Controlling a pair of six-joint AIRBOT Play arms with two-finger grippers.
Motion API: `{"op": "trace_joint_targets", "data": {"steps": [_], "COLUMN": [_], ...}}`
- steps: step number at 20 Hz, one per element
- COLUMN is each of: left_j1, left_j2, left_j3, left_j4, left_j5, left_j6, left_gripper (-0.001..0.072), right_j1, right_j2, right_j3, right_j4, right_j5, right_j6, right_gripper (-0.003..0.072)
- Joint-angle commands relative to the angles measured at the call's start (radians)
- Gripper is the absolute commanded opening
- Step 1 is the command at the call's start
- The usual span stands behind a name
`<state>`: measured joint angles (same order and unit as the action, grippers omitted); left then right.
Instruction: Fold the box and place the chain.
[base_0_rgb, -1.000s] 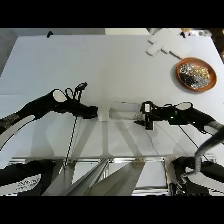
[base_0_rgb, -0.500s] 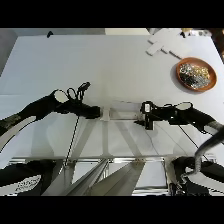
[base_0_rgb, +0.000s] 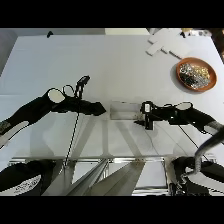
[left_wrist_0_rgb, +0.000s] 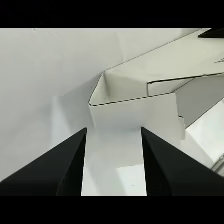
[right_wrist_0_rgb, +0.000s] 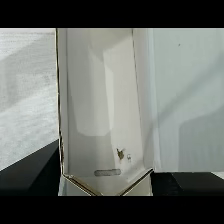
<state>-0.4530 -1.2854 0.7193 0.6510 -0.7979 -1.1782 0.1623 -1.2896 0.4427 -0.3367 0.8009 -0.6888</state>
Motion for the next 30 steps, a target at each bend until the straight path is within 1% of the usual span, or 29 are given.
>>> {"op": "trace_joint_targets", "data": {"steps": [1, 10, 12, 13, 18, 22, 25, 27, 30], "left_j1": [-0.030, -0.090, -0.105, -0.114, -0.156, -0.173, -0.192, -0.214, -0.250], "left_j2": [0.001, -0.027, -0.027, -0.027, -0.042, -0.054, -0.084, -0.124, -0.187], "left_j3": [0.001, 0.006, 0.021, 0.031, 0.090, 0.105, 0.154, 0.212, 0.294], "left_j4": [-0.019, -0.009, -0.005, -0.001, 0.084, 0.152, 0.258, 0.328, 0.393], "left_j5": [0.033, 0.092, 0.091, 0.092, 0.085, 0.079, 0.028, -0.027, -0.103], "left_j6": [0.003, -0.060, -0.067, -0.082, -0.226, -0.315, -0.434, -0.508, -0.599], "left_gripper": [0.0397, 0.0404, 0.0464, 0.0464, 0.0464, 0.0463, 0.0463, 0.0463, 0.0463], "right_j1": [0.000, 0.000, 0.000, 0.000, 0.000, 0.000, 0.000, 0.000, 0.000], "right_j2": [0.000, -0.001, 0.000, 0.000, 0.000, 0.000, 0.000, 0.000, 0.000], "right_j3": [0.000, 0.000, 0.000, 0.000, 0.000, 0.000, 0.000, 0.000, 0.000], "right_j4": [0.000, 0.000, 0.000, 0.000, 0.000, 0.001, 0.000, 0.000, 0.000], "right_j5": [0.000, 0.000, 0.000, 0.000, 0.000, 0.000, 0.000, 0.000, 0.000], "right_j6": [0.000, 0.000, 0.000, 0.000, 0.000, 0.000, 0.000, 0.000, 0.000], "right_gripper": [0.0482, 0.0482, 0.0482, 0.0482, 0.0482, 0.0482, 0.0482, 0.0482, 0.0482]}}
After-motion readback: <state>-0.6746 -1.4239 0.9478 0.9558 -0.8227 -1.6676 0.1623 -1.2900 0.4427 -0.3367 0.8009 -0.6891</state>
